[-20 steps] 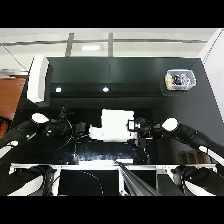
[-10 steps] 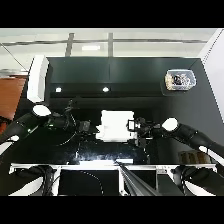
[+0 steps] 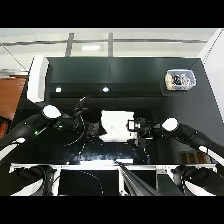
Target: Fold the box and place the chain.
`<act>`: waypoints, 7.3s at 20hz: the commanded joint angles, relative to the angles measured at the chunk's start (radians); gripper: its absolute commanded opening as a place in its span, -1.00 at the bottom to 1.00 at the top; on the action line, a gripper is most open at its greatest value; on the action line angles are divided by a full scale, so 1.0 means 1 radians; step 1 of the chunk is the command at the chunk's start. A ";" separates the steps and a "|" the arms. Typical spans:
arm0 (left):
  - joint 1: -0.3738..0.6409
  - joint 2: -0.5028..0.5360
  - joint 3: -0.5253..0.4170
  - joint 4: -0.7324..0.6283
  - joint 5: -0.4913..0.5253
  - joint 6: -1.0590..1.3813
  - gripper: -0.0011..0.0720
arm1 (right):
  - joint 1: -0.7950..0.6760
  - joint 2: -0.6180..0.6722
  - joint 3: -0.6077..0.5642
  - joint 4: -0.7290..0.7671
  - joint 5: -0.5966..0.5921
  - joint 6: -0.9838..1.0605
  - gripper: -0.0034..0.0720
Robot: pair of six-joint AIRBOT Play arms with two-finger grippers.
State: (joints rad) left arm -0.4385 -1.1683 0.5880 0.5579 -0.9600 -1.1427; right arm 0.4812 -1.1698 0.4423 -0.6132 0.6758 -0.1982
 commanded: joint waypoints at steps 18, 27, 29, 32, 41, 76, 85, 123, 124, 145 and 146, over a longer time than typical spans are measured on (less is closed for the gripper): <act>-0.264 -0.003 0.134 0.590 0.172 -0.764 0.35 | 0.001 0.000 0.000 0.003 -0.006 0.004 0.59; -0.331 -0.067 0.161 0.658 0.144 -0.895 0.35 | 0.001 -0.001 0.000 0.003 -0.006 0.004 0.59; -0.351 -0.069 0.182 0.758 0.132 -0.996 0.35 | 0.001 0.000 0.000 0.003 -0.006 0.004 0.59; -0.377 -0.073 0.217 0.850 0.059 -1.080 0.36 | 0.001 -0.001 0.000 0.003 -0.006 0.004 0.59; -0.465 -0.239 0.404 0.928 -0.118 -1.166 -0.21 | 0.001 -0.001 0.000 0.003 -0.006 0.004 0.59; -0.462 -0.279 0.441 0.956 -0.124 -1.222 0.33 | 0.001 -0.001 0.000 0.003 -0.006 0.004 0.59; -0.462 -0.312 0.446 0.948 -0.133 -1.222 0.30 | 0.001 0.000 0.000 0.003 -0.007 0.004 0.59; -0.456 -0.312 0.446 0.951 -0.126 -1.214 -0.90 | -0.031 0.192 -0.001 -0.246 0.092 0.176 0.50; -0.456 -0.312 0.446 0.952 -0.126 -1.214 -0.90 | -0.031 0.187 -0.001 -0.228 0.090 0.176 0.49; -0.456 -0.312 0.446 0.951 -0.123 -1.214 -0.90 | 0.040 0.132 -0.001 -0.034 -0.007 0.251 0.11; -0.456 -0.312 0.446 0.951 -0.123 -1.214 -0.90 | 0.040 0.132 -0.001 -0.035 -0.007 0.251 -0.28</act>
State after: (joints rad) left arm -0.8944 -1.4799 1.0332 1.5101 -1.0828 -2.3581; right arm 0.5205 -1.0363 0.4412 -0.6495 0.6724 0.0490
